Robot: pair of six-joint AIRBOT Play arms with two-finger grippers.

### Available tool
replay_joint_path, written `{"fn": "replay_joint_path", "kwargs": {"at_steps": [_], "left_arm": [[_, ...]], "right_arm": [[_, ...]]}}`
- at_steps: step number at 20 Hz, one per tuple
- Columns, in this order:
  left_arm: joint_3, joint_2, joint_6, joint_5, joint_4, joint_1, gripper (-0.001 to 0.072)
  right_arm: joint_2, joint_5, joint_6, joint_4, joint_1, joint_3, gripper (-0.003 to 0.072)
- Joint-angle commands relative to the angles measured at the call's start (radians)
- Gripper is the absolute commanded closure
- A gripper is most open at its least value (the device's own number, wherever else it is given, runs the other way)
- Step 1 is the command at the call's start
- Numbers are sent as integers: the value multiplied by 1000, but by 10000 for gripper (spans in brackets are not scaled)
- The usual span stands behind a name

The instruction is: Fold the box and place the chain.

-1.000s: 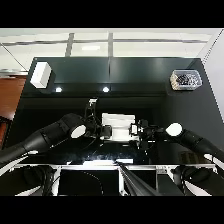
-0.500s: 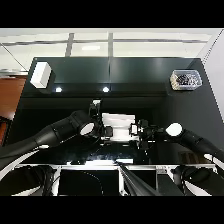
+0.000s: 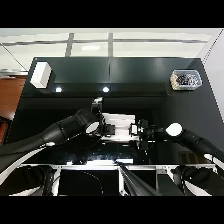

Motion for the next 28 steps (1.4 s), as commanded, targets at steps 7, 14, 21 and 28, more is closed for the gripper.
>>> {"fn": "replay_joint_path", "kwargs": {"at_steps": [7, 14, 21, 28], "left_arm": [[16, -42, -29, 3, 8, -16, 316], [75, -85, -61, -57, 85, -46, 316], [75, -108, -86, -50, 84, -53, 380], [89, -110, -94, -31, 87, -54, 451]], "right_arm": [[-1, 0, 0, 0, 1, 0, 162], [-1, 0, 0, 0, 1, 0, 162], [-1, 0, 0, 0, 1, -1, 162], [-1, 0, 0, 0, 1, -1, 162]]}}
